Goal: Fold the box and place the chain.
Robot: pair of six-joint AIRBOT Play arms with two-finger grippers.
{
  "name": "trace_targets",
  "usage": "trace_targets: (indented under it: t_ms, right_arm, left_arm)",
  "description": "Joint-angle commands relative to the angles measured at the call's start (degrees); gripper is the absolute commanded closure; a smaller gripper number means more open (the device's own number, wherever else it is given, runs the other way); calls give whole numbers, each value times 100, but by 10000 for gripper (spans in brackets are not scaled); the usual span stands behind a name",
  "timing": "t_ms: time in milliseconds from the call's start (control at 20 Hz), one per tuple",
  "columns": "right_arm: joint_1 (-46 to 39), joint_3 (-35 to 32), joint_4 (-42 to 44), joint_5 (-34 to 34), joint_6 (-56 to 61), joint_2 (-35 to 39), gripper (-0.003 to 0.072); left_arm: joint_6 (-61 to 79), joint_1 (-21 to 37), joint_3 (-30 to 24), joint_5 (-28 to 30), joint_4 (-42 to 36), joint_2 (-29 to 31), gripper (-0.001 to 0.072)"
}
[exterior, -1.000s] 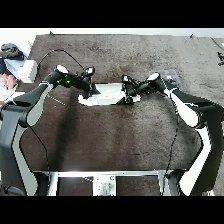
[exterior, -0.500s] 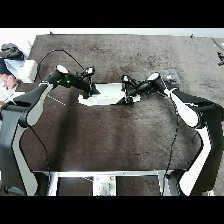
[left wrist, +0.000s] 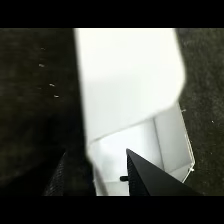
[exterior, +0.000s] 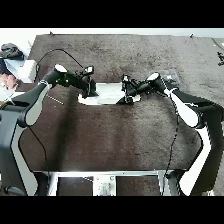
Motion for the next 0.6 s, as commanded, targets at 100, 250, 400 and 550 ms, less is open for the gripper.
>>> trace_targets:
  t_ms: [100, 250, 400, 550]
  right_arm:
    - [-4, 2, -7, 22, -2, -4, 213]
    - [-4, 2, -4, 22, -2, -4, 213]
    - [-4, 2, -4, 22, -2, -4, 213]
    - [-4, 2, -4, 22, -2, -4, 214]
  left_arm:
    - [-544, 345, 229, -955, -46, 330, 316]
    - [-1078, 575, 328, -1172, -35, 503, 317]
    - [-1266, 691, 328, -1578, -39, 643, 700]
    - [-1836, 675, 297, -1344, -160, 914, 704]
